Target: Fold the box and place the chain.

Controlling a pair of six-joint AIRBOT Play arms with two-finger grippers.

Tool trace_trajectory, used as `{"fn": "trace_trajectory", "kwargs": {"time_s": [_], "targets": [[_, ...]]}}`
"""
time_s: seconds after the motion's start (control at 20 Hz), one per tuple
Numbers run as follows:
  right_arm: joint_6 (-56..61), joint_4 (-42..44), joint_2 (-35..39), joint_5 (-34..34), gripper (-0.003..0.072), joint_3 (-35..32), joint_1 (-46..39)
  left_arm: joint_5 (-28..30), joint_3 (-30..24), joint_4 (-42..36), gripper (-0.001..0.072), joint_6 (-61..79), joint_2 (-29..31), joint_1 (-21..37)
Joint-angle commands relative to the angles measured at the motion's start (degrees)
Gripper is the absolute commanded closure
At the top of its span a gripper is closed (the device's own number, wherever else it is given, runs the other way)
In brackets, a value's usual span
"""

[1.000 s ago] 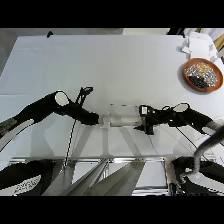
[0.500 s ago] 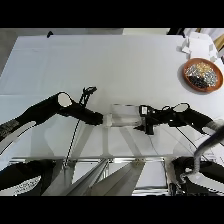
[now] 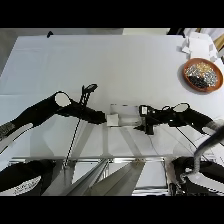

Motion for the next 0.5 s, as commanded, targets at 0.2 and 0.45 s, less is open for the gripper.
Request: {"fn": "trace_trajectory", "kwargs": {"time_s": [0.2, 0.45], "targets": [[0.02, 0.02, 0.02, 0.0, 0.0306, 0.0, 0.02, 0.24, 0.07, -2.4, 0.0557, 0.61, 0.72, -1.55], [0.02, 0.02, 0.02, 0.0, 0.0306, 0.0, 0.02, 1.2, 0.07, -3.04, 0.0428, 0.55, 0.74, -2.51]]}}
